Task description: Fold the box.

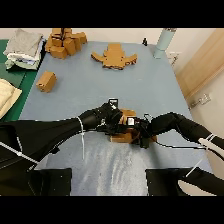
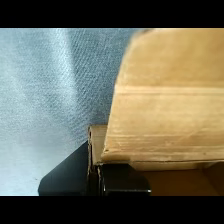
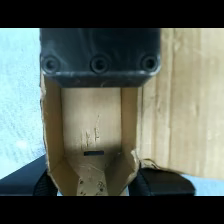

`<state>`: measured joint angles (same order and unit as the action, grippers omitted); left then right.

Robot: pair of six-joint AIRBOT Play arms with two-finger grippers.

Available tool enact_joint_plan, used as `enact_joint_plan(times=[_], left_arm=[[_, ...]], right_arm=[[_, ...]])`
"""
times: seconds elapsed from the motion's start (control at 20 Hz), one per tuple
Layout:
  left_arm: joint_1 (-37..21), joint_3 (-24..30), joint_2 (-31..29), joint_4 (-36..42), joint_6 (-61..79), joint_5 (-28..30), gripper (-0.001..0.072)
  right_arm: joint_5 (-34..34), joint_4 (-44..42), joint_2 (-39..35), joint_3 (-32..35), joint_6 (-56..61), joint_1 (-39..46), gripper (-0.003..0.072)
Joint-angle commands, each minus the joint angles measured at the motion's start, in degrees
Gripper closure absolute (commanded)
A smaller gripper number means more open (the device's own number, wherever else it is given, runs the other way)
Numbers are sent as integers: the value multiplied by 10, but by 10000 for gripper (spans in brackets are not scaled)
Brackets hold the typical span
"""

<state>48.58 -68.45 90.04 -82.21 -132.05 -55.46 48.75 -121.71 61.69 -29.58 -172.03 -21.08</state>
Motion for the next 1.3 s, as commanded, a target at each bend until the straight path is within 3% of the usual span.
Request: enact_joint_plan(times=[0.0,0.15,0.2,0.25,0.3,0.65,0.95,1.25], left_arm=[[0,0,0,16,1,-6,677],[0,0,0,28,2,-7,674],[0,-1,0,30,2,-7,631],[0,-1,0,32,2,-7,388],[0,-1,0,35,2,-7,257],[-16,-8,-2,57,7,-63,242],[-75,-60,-1,119,83,-115,243],[-177,-70,-1,303,210,-169,243]], right_arm=[[-2,0,0,0,-1,0,185],[-2,0,0,0,-1,0,186],[-2,0,0,0,-1,0,185],[-2,0,0,-1,-1,0,186],[-2,0,0,0,-1,0,185],[-2,0,0,0,-1,0,185],[-2,0,0,-1,-1,0,186],[-2,0,0,0,-1,0,186]])
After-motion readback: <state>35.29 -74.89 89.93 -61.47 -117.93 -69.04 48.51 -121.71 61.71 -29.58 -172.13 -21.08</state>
